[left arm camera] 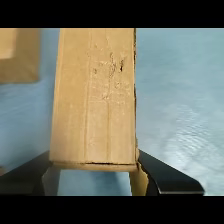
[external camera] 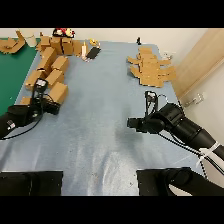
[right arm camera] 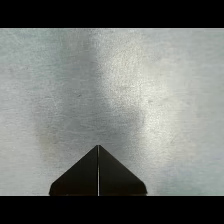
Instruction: Fold the box.
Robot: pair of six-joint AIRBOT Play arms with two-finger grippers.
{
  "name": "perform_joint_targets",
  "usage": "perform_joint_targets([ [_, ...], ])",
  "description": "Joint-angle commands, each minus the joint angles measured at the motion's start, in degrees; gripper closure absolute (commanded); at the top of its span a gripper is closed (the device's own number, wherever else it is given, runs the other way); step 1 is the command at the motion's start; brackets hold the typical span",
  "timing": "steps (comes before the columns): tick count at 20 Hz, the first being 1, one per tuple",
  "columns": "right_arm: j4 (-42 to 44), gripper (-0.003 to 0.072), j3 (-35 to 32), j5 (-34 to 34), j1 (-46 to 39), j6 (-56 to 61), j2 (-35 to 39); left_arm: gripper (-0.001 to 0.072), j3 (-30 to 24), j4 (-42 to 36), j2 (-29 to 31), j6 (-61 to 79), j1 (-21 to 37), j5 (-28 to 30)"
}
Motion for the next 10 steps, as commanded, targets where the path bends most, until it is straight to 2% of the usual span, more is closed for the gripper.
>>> perform_joint_targets([
  [1,0.4,0.0683,0.1,0.0,0.0,0.0,0.0,0.0225,0.0,0.0,0.0,0.0,7.1,0.5],
  [4,0.4,0.0683,0.1,0.4,0.0,0.0,0.0,0.0224,0.0,0.0,-1.2,-0.1,9.6,0.5],
  [10,0.5,0.0683,0.1,2.5,0.0,0.0,0.0,0.0224,0.0,0.0,-3.5,-0.1,9.5,-0.1],
])
